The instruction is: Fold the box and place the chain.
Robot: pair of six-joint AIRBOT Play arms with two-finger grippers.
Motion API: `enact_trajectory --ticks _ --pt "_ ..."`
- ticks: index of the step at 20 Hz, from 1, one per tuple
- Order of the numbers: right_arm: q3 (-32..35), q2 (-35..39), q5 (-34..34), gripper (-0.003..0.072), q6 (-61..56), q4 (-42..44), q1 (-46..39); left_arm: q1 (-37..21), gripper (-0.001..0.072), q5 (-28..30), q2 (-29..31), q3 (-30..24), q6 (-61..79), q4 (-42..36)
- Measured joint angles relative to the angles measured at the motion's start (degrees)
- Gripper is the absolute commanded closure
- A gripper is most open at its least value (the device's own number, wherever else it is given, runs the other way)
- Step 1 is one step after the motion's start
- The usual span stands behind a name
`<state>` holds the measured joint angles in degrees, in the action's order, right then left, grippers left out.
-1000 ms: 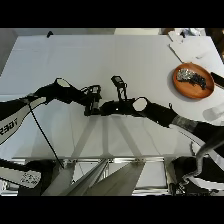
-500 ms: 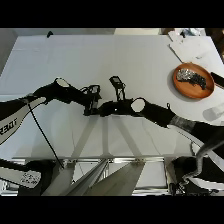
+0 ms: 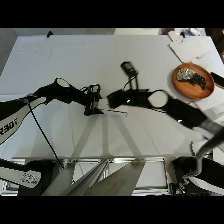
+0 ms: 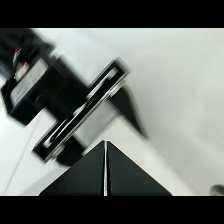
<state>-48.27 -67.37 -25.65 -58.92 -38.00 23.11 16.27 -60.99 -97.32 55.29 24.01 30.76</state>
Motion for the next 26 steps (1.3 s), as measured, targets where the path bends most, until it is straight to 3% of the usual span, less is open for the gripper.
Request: enact_trajectory --ticks 5,12,17,24,25,26 --pt "0.0 9.01 -4.2 0.0676 -8.59 -18.47 -13.29 0.0 0.0371 -0.13 0.0 0.0 0.07 0.11" --pt "0.0 12.02 -17.86 0.0674 -19.04 -36.57 -27.87 0.0 0.0371 -0.13 0.0 0.0 0.15 0.11" --pt "0.0 12.26 -25.88 0.0674 -20.24 -40.44 -31.01 0.0 0.0371 -0.13 0.0 0.0 0.13 0.11" --pt "0.0 12.33 -28.57 0.0674 -20.59 -41.09 -31.71 0.2 0.0371 -0.13 0.0 0.0 0.07 0.11" --pt "0.0 12.33 -28.68 0.0674 -20.59 -41.11 -31.76 0.22 0.0387 -0.13 0.0 0.0 0.07 0.11" --pt "0.0 12.33 -28.79 0.0674 -20.59 -41.11 -31.78 0.22 0.0511 -0.13 0.0 0.0 0.07 0.11"
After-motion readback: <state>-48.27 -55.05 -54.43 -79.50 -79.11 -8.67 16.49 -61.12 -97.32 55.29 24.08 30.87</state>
